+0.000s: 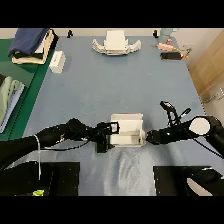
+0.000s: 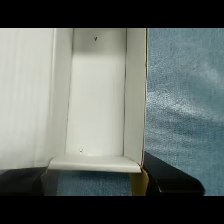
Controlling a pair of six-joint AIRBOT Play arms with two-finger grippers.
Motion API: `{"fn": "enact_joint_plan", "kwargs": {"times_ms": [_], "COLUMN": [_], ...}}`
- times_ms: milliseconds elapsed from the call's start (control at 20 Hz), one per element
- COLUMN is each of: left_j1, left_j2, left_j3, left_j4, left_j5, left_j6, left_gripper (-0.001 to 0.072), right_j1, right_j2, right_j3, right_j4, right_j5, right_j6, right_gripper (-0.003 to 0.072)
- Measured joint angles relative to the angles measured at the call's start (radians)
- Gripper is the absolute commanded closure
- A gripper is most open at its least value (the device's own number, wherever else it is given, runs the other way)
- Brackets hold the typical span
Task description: Fold the box.
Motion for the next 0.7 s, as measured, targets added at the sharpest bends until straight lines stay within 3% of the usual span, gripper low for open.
{"fn": "enact_joint_plan", "kwargs": {"times_ms": [300,700], "left_j1": [0.000,0.000], "left_j2": [0.000,0.000], "left_j3": [0.000,0.000], "left_j4": [0.000,0.000], "left_j5": [0.001,0.000], "left_j6": [-0.001,0.000], "left_gripper": [0.0245,0.0245], "right_j1": [0.004,0.005], "right_j2": [-0.013,-0.014], "right_j3": [0.000,0.000], "right_j4": [0.057,0.020], "right_j5": [-0.032,-0.045], "right_j6": [-0.055,-0.029], "right_gripper": [0.0438,0.0439]}}
